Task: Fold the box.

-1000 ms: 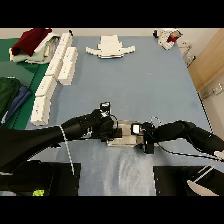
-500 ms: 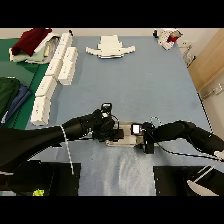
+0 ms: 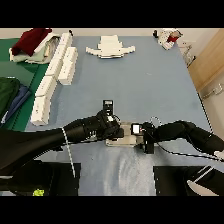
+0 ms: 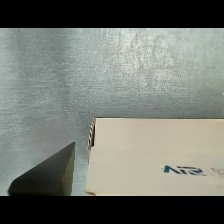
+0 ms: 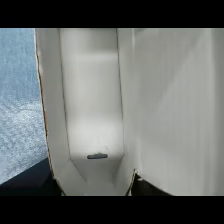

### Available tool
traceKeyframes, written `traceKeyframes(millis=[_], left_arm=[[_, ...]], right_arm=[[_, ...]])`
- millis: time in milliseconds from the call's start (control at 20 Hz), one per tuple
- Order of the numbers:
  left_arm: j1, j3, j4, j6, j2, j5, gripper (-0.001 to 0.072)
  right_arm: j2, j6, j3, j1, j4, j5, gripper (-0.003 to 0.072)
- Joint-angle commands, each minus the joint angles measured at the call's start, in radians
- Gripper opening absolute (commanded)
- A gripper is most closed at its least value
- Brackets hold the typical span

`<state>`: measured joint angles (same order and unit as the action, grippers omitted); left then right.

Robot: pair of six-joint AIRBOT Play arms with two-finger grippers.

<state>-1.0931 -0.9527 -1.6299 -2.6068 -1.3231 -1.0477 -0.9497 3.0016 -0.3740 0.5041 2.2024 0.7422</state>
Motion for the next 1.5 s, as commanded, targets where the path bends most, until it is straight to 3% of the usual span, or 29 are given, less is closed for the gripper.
traceKeyframes(millis=[0,400,500,900,950,1000,1050,1450], left_arm=[[-0.017,-0.007,-0.027,-0.040,0.001,-0.027,0.0341],[-0.044,-0.007,-0.015,-0.060,-0.028,-0.026,0.0337],[-0.048,-0.007,-0.016,-0.062,-0.030,-0.019,0.0014],[-0.048,-0.007,-0.018,-0.082,-0.030,-0.009,0.0016],[-0.048,-0.007,-0.016,-0.082,-0.029,-0.008,0.0047],[-0.048,-0.007,-0.016,-0.084,-0.029,-0.008,0.0258],[-0.048,-0.007,-0.016,-0.084,-0.029,-0.010,0.0330],[-0.048,-0.010,-0.017,-0.084,-0.028,-0.008,0.0331]], right_arm=[[0.000,0.000,-0.001,0.001,0.000,0.000,0.0466],[0.000,0.000,-0.001,0.001,0.000,0.000,0.0467],[0.000,0.000,-0.001,0.001,0.000,0.000,0.0466],[0.000,0.000,-0.001,0.001,0.000,0.000,0.0467],[0.000,0.000,-0.001,0.001,0.000,0.000,0.0467],[0.000,0.000,-0.001,0.001,0.000,0.000,0.0467],[0.000,0.000,-0.001,0.001,0.000,0.000,0.0467],[0.000,0.000,-0.001,0.001,0.000,0.000,0.0466]])
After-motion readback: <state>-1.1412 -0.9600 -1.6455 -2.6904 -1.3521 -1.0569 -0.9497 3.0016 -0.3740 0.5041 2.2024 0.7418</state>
